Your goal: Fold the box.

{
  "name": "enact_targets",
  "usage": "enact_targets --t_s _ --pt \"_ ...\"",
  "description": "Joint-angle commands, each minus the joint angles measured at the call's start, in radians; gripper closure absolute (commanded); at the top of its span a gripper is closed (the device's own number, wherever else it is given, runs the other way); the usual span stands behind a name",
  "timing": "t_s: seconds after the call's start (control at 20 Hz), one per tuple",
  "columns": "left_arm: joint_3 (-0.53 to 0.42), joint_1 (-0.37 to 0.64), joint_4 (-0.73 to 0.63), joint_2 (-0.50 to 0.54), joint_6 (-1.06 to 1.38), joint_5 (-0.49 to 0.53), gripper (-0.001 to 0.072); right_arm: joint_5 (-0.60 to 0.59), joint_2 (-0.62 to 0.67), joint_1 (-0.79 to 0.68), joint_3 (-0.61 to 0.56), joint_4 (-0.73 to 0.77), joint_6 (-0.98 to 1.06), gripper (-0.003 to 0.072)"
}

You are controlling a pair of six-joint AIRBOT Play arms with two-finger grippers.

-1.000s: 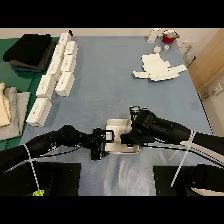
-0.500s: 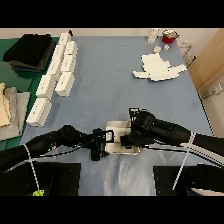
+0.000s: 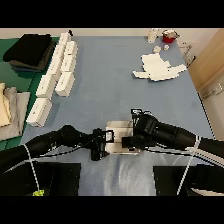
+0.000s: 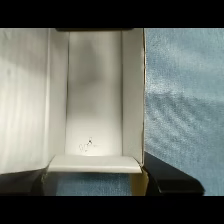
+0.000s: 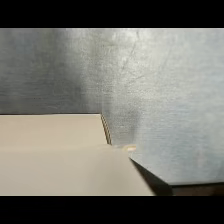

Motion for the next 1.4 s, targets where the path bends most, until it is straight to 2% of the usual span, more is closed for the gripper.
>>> enact_targets --t_s 0.0,0.05,0.1,0.2,0.4,0.5,0.7,0.75,0.9,0.95,1.0,1.05,1.1,1.15,1.2,1.3,1.35 --pt "0.000 0.000 0.000 0.000 0.000 0.001 0.0251 -0.003 0.008 0.001 -0.012 -0.006 0.011 0.0478" --pt "0.000 0.000 0.000 0.000 0.000 0.001 0.0252 -0.003 0.008 0.001 -0.015 -0.006 0.011 0.0567" --pt "0.000 0.000 0.000 0.000 0.000 0.001 0.0252 -0.003 0.008 0.001 -0.016 -0.006 0.010 0.0619" --pt "0.000 0.000 0.000 0.000 0.000 0.001 0.0251 -0.003 0.008 0.001 -0.016 -0.006 0.010 0.0680" --pt "0.000 0.000 0.000 0.000 0.000 0.001 0.0251 0.000 0.008 0.001 -0.016 -0.001 0.010 0.0671" --pt "0.000 0.000 0.000 0.000 0.000 0.001 0.0251 -0.002 0.008 0.001 -0.014 0.005 0.010 0.0299" --pt "0.000 0.000 0.000 0.000 0.000 0.001 0.0252 -0.029 0.047 0.000 0.008 0.012 -0.002 0.0285" --pt "0.000 0.000 0.000 0.000 0.000 0.001 0.0252 -0.059 0.068 0.000 0.028 0.003 -0.002 0.0235" --pt "0.000 0.000 0.000 0.000 0.000 0.001 0.0251 -0.173 0.164 -0.002 0.111 -0.081 -0.002 0.0235" --pt "0.000 0.000 0.000 0.000 0.000 0.001 0.0252 -0.213 0.206 -0.002 0.130 -0.132 -0.002 0.0246" --pt "0.000 0.000 0.000 0.000 0.000 0.001 0.0251 -0.261 0.244 -0.016 0.134 -0.184 -0.002 0.0369" --pt "0.000 0.000 0.000 0.000 0.000 0.001 0.0251 -0.328 0.275 -0.050 0.130 -0.221 -0.008 0.0546" --pt "0.000 0.000 0.000 0.000 0.000 0.001 0.0252 -0.397 0.296 -0.112 0.119 -0.249 -0.047 0.0644" --pt "0.000 0.000 0.000 0.000 0.000 0.001 0.0251 -0.423 0.303 -0.194 0.101 -0.253 -0.114 0.0680" --pt "0.000 0.000 0.000 0.000 0.000 0.001 0.0252 -0.400 0.299 -0.284 0.081 -0.234 -0.195 0.0680" --pt "0.000 0.000 0.000 0.000 0.000 0.001 0.0252 -0.223 0.269 -0.488 0.031 -0.095 -0.390 0.0681" --pt "0.000 0.000 0.000 0.000 0.000 0.001 0.0251 -0.109 0.238 -0.597 0.009 0.039 -0.498 0.0682"
